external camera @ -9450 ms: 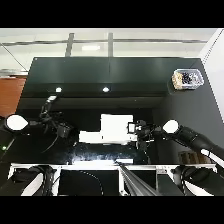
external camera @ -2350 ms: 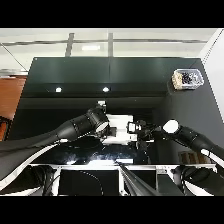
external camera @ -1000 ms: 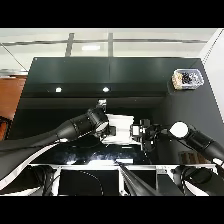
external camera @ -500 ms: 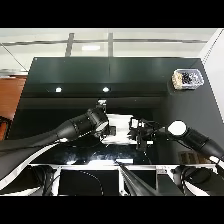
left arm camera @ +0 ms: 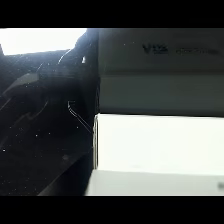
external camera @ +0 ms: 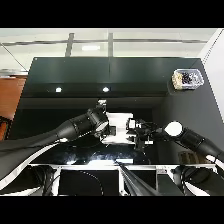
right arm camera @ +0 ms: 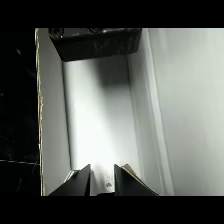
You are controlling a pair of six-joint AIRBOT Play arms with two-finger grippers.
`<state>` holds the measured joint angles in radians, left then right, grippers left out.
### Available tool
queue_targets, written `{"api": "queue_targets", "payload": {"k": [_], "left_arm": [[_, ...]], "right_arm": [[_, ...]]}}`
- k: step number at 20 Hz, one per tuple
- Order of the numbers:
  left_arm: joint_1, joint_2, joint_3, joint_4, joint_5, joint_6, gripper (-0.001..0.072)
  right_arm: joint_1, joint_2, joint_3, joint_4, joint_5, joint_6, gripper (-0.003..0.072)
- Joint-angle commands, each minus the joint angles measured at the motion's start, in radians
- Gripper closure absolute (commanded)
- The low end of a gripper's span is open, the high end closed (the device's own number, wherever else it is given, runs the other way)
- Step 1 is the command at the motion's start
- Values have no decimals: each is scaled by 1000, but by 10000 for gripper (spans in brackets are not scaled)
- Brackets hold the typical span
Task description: Fold the box and place the chain.
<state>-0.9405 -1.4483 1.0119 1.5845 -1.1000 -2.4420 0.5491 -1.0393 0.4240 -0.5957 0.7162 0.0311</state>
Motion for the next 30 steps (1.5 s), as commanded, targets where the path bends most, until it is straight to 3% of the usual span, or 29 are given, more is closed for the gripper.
{"api": "queue_targets", "payload": {"k": [1, 3, 4, 7, 10, 14, 17, 22, 26, 30], "left_arm": [[0, 0, 1, 0, -1, 0, 682], [0, 0, 1, -7, -2, 0, 682], [0, 0, 1, -7, -1, 0, 682], [0, 0, 1, -7, -1, 0, 682], [0, 0, 1, -7, -1, 0, 682], [0, 0, 1, -7, -1, 0, 682], [0, 0, 1, -7, -1, 0, 682], [0, 0, 1, -7, -1, 0, 682], [0, 0, 1, -7, -1, 0, 682], [0, 0, 1, -7, -1, 0, 682]], "right_arm": [[2, -1, 0, 1, -14, 7, 401], [0, -1, 0, 0, -29, 36, 384], [0, -1, 1, 0, -28, 48, 654], [-3, 9, 3, -10, -5, 178, 626], [-82, 76, 29, -95, 124, 523, 641], [-356, 190, 37, -326, 301, 998, 643], [-606, 195, 29, -367, 348, 1220, 644], [-788, 134, -13, -366, 422, 1309, 644], [-749, 8, -34, -347, 513, 1265, 644], [-665, -55, -34, -283, 472, 1241, 644]]}}
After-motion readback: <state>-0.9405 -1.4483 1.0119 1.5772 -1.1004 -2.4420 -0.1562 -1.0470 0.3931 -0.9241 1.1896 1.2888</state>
